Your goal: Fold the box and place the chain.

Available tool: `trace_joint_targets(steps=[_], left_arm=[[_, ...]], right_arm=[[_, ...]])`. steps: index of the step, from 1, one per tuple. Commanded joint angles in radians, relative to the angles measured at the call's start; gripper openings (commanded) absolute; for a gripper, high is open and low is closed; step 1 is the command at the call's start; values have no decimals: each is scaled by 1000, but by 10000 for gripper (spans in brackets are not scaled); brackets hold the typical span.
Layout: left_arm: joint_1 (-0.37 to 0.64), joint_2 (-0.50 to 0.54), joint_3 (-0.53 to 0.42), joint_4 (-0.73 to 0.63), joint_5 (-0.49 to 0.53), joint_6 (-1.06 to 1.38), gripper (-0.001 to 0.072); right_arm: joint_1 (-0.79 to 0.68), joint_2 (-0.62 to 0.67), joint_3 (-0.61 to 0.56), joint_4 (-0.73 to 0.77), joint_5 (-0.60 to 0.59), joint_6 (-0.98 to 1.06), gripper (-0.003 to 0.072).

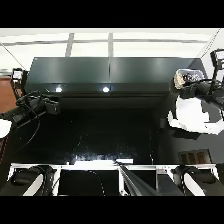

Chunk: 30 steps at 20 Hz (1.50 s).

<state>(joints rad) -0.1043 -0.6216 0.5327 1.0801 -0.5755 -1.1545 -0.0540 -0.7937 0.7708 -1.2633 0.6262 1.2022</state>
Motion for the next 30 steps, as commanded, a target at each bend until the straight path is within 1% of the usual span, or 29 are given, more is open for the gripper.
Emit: trace_joint_targets(steps=[1, 2, 3, 4, 5, 6, 8, 10, 12, 13, 15, 16, 17, 18, 19, 20, 21, 23, 24, 27, 28, 29, 30], left_arm=[[0, -17, 0, -34, 136, -2, 26], [0, -25, 0, -50, 145, -2, 28], [0, -35, 0, -50, 155, -2, 52], [0, -49, 0, -50, 154, -2, 338], [0, -64, 0, -51, 154, -4, 716], [0, -82, 0, -50, 152, -5, 708], [0, -114, 0, -50, 152, -5, 708], [0, -135, 0, -55, 143, -5, 708], [-1, -146, 0, -79, 133, -5, 708], [-1, -148, 0, -96, 125, -5, 708], [-4, -148, 0, -122, 114, -5, 708], [-4, -148, 0, -125, 106, -5, 708], [-4, -148, 0, -126, 93, -5, 708], [-4, -147, 0, -130, 83, -5, 707], [-4, -147, 0, -156, 80, -5, 708], [-4, -147, 0, -182, 84, -4, 708], [-4, -147, 0, -200, 90, -3, 707], [-4, -147, 0, -206, 105, -1, 707], [-4, -147, 0, -205, 109, -1, 707], [-4, -147, 0, -206, 110, -2, 707], [-4, -147, 0, -206, 112, -2, 707], [-4, -147, 0, -206, 120, -2, 707], [-4, -147, 0, -207, 130, -2, 707]], right_arm=[[-86, -26, 1, -263, -261, 279, 31], [-164, -51, 6, -316, -286, 426, 338], [-236, -83, 10, -318, -261, 502, 720], [-299, -121, 13, -316, -191, 499, 720], [-349, -157, 13, -330, -108, 450, 720], [-402, -197, 14, -359, -36, 399, 720], [-525, -285, 58, -415, 73, 400, 720], [-655, -391, 158, -409, 206, 399, 720], [-758, -507, 278, -404, 385, 374, 720], [-803, -563, 337, -372, 475, 308, 720], [-866, -648, 420, -220, 616, 112, 720], [-890, -670, 438, -107, 644, 1, 720], [-901, -676, 438, 5, 645, -123, 720], [-901, -681, 438, 73, 645, -219, 720], [-898, -688, 438, 100, 645, -252, 612], [-892, -699, 438, 100, 648, -256, 523], [-892, -714, 438, 99, 659, -263, 509], [-892, -739, 437, 84, 689, -262, 509], [-892, -744, 436, 68, 690, -256, 508], [-892, -745, 436, 32, 680, -253, 472], [-891, -748, 436, 33, 680, -254, 315], [-889, -754, 436, 31, 680, -259, 252], [-884, -762, 436, 31, 679, -264, 242]])
